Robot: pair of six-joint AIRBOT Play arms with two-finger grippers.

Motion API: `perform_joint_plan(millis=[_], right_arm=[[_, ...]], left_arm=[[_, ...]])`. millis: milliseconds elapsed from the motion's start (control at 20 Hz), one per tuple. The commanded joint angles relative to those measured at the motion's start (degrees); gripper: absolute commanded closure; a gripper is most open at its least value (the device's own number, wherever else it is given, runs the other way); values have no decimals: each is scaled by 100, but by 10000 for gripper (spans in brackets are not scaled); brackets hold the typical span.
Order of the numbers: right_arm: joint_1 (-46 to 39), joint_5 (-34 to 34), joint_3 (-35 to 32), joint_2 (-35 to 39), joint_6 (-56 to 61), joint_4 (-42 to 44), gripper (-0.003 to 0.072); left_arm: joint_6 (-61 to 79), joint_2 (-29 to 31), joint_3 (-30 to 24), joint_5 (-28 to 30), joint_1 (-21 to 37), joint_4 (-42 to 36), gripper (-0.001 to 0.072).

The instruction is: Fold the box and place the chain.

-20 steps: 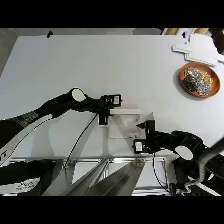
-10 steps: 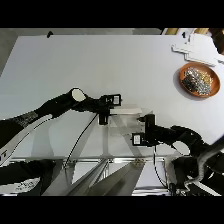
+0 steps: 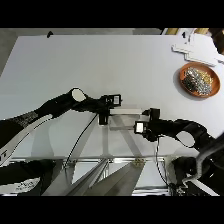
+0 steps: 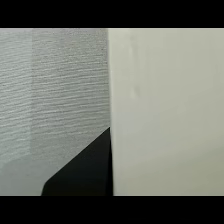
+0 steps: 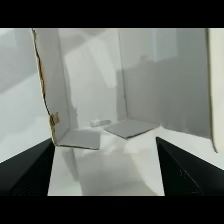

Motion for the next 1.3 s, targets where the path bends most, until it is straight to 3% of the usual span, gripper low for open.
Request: perform_joint_plan(millis=[0,250,500,850,1250], right_arm=[[-304,140,157,-179,17,352,19],[-592,474,627,-890,-439,927,18],[-1346,1198,656,-1099,-2181,2328,17],[-2011,1646,656,-1908,-3858,3720,17],[-2011,1615,656,-2522,-4229,3888,23]], left_arm=[[2,4,2,0,0,0,700],[2,4,2,2,-2,0,700],[2,4,2,2,-2,0,700],[2,4,2,2,-2,0,700],[2,4,2,2,0,0,700]])
